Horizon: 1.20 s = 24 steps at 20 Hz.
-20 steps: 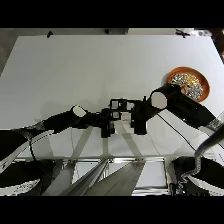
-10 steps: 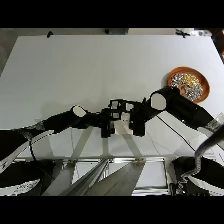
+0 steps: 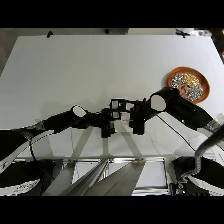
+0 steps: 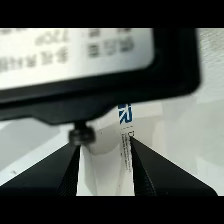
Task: Fold the box and place the chain.
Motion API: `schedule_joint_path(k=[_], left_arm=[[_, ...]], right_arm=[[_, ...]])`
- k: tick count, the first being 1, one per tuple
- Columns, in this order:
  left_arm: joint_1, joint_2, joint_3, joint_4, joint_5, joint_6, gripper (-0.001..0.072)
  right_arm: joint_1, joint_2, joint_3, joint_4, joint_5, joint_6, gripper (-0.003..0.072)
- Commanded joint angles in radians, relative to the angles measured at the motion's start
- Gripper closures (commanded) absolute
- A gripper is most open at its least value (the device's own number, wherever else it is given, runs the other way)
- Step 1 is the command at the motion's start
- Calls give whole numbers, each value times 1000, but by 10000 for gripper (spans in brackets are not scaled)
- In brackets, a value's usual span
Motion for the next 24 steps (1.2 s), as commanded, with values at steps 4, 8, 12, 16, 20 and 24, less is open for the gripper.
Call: schedule_joint_path(k=[4, 8, 12, 16, 20, 24], left_arm=[[1, 1, 0, 1, 0, 2, 503], [1, 1, 0, 1, 0, 2, 503], [1, 1, 0, 1, 0, 2, 503], [1, 1, 0, 1, 0, 2, 503], [1, 1, 0, 1, 0, 2, 503], [1, 1, 0, 1, 0, 2, 503]], right_arm=[[0, 3, 0, 20, -10, 6, 415], [0, 8, 0, -26, -15, 6, 446], [0, 11, 0, -29, -60, 6, 446], [0, 26, 3, -35, -65, 6, 446], [0, 58, 3, -77, -58, 6, 446], [0, 48, 2, -77, -102, 6, 446]])
